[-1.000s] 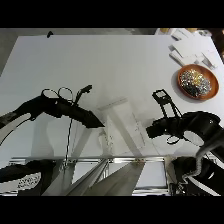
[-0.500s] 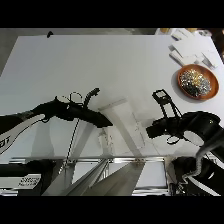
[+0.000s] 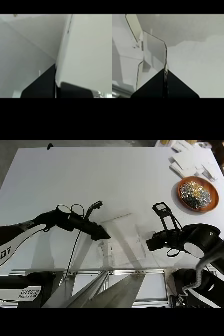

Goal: Fold the box and place the chain.

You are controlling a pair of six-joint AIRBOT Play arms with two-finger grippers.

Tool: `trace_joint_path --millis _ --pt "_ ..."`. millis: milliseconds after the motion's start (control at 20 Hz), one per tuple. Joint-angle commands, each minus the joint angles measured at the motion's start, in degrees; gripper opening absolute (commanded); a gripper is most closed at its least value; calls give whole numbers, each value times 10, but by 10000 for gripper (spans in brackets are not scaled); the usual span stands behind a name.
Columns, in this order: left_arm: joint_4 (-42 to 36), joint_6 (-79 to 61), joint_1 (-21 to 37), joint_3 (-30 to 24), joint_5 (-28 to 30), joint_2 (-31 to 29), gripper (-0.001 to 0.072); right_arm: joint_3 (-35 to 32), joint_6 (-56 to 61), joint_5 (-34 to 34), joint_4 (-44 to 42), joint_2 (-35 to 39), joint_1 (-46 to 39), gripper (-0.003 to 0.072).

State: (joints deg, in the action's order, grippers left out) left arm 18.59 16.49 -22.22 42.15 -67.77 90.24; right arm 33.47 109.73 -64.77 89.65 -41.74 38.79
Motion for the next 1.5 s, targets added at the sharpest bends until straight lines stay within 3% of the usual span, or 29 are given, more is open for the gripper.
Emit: trace_joint_path --millis 0,100,200,300,500,700,850,1100,1450 --pt "61 -6 -3 47 -2 -6 6 1 -1 3 -32 1 1 19" --pt "134 -2 -22 84 -2 -11 6 3 -1 10 -34 1 1 68" --pt "199 -13 -51 124 -2 -13 6 14 -2 9 -32 1 1 237" --pt "228 -61 -79 150 7 -13 6 35 -8 0 -27 1 1 349" --pt "224 -97 -96 155 56 -13 2 85 -21 -68 40 19 1 349" --pt "223 -111 -95 154 78 -16 0 87 -20 -105 122 63 1 349" --pt "196 -137 -95 130 95 -18 -4 87 -20 -107 123 70 1 348" --pt "183 -137 -108 90 196 -57 -5 87 -20 -92 120 70 1 344" --pt "166 -156 -121 68 234 -60 -4 87 -20 -55 119 70 1 340"
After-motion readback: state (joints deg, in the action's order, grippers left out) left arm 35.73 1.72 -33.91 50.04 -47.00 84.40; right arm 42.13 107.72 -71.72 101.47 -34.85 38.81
